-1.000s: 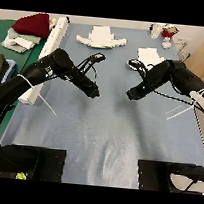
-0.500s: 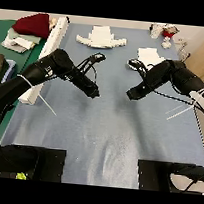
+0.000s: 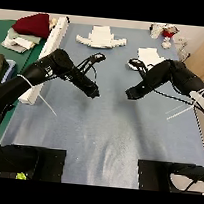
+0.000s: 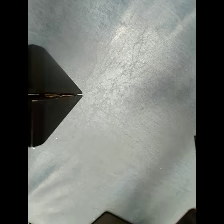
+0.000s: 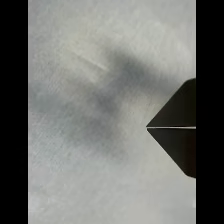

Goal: Fold the box.

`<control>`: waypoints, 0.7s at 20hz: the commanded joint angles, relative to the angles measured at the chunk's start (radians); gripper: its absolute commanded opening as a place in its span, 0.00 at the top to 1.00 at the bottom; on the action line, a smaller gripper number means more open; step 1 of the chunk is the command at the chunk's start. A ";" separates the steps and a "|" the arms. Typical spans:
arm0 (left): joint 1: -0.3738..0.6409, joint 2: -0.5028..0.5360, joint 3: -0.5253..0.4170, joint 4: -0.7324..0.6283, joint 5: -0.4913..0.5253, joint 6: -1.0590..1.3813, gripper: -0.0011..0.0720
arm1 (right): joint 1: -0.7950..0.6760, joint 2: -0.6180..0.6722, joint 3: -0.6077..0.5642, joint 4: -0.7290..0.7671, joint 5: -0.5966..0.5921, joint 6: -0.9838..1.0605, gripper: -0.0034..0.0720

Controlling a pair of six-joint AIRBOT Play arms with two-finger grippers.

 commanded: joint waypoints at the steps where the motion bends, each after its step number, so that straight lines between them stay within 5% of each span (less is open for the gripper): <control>1: 0.000 0.000 0.001 0.000 0.000 0.000 0.97 | 0.000 -0.006 0.002 0.057 0.027 0.247 0.94; 3: 0.000 -0.001 0.001 0.000 0.000 0.000 0.97 | -0.025 -0.019 0.033 -0.049 0.032 0.380 0.71; 7: 0.000 0.000 0.001 0.000 0.000 0.000 0.97 | -0.238 -0.093 0.251 -0.186 -0.024 0.443 0.70; 8: 0.000 -0.001 0.001 0.000 0.000 0.000 0.97 | -0.309 -0.122 0.311 -0.185 -0.032 0.449 0.60; 9: 0.000 -0.001 0.001 0.000 0.000 0.000 0.97 | -0.386 -0.159 0.372 -0.180 -0.030 0.448 0.40; 14: 0.000 -0.001 0.001 0.000 0.000 0.000 0.97 | -0.625 -0.404 0.599 -0.111 -0.003 0.373 0.38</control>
